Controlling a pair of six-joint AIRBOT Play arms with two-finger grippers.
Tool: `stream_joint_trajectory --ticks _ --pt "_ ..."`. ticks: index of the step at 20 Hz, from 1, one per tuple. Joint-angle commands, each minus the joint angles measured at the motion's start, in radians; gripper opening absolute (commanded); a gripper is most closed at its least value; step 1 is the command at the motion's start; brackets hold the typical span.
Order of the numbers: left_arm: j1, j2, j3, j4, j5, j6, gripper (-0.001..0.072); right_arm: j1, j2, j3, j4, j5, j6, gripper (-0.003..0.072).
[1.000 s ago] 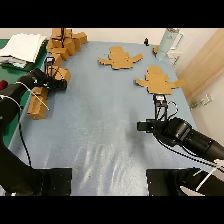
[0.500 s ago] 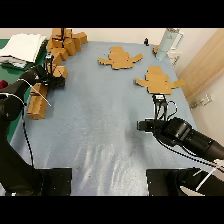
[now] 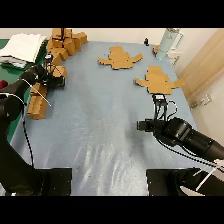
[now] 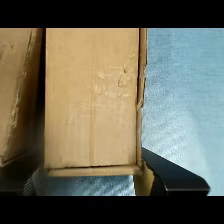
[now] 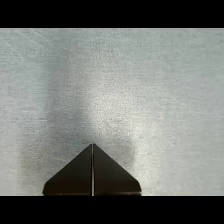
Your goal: Fold the box.
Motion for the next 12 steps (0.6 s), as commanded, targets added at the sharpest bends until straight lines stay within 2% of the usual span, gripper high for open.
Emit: stream_joint_trajectory --ticks 1,5,8,9,10,11,12 --pt "0.006 0.006 0.023 0.001 -0.127 -0.005 0.0709 0.001 0.0 0.0 0.001 0.0 0.0 0.0011" --pt "0.011 0.045 0.119 0.002 -0.368 -0.005 0.0709 0.0 0.0 0.0 0.0 0.001 0.0 0.0011" --pt "0.006 0.072 0.229 0.0 -0.62 -0.031 0.0703 0.001 0.0 0.0 0.001 0.002 0.0 0.0011" --pt "0.005 0.078 0.271 -0.002 -0.728 -0.093 0.0471 0.0 0.0 0.0 0.007 0.001 -0.001 0.0004" --pt "0.005 0.083 0.313 -0.007 -0.835 -0.123 0.0053 0.0 0.0 0.0 0.026 0.0 -0.001 0.0004" --pt "0.002 0.087 0.347 -0.012 -0.905 -0.119 0.0015 0.0 0.0 0.0 0.054 0.0 -0.005 0.0004" --pt "-0.003 0.097 0.364 -0.02 -0.937 -0.114 0.0014 0.0 -0.006 0.0 0.073 0.003 -0.013 0.0004"
